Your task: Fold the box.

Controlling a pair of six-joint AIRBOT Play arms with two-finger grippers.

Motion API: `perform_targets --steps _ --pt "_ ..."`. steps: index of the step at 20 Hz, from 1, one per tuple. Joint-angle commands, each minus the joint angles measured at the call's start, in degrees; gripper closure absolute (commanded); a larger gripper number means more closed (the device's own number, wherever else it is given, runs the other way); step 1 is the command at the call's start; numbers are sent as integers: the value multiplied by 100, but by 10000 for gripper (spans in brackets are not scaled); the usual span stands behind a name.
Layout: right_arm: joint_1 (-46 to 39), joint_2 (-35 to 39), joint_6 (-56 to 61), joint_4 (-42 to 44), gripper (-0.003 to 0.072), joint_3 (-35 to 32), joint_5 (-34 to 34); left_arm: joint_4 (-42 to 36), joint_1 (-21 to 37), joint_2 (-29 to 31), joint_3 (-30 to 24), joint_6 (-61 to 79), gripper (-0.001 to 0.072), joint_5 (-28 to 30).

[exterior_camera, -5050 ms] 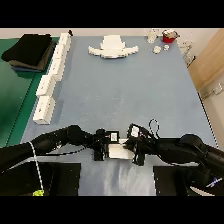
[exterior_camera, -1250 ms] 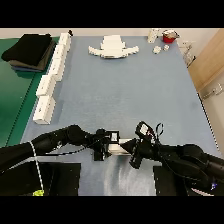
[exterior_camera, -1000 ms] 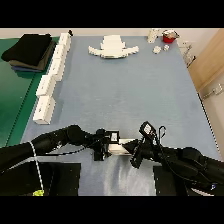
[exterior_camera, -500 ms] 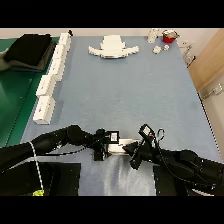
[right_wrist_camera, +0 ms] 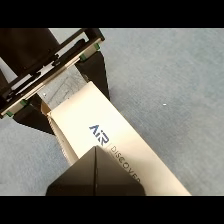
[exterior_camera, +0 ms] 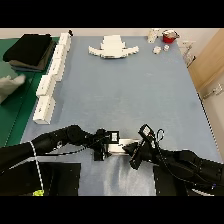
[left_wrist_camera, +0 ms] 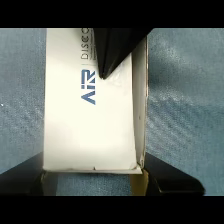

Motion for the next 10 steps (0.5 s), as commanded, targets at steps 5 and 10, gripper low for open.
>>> perform_targets --steps 5,10 --pt "-11 461 -2 -450 671 308 85 -2 2 0 -2 0 200 0" --pt "-153 472 0 -1073 661 678 -136 -2 2 0 -2 0 200 0"
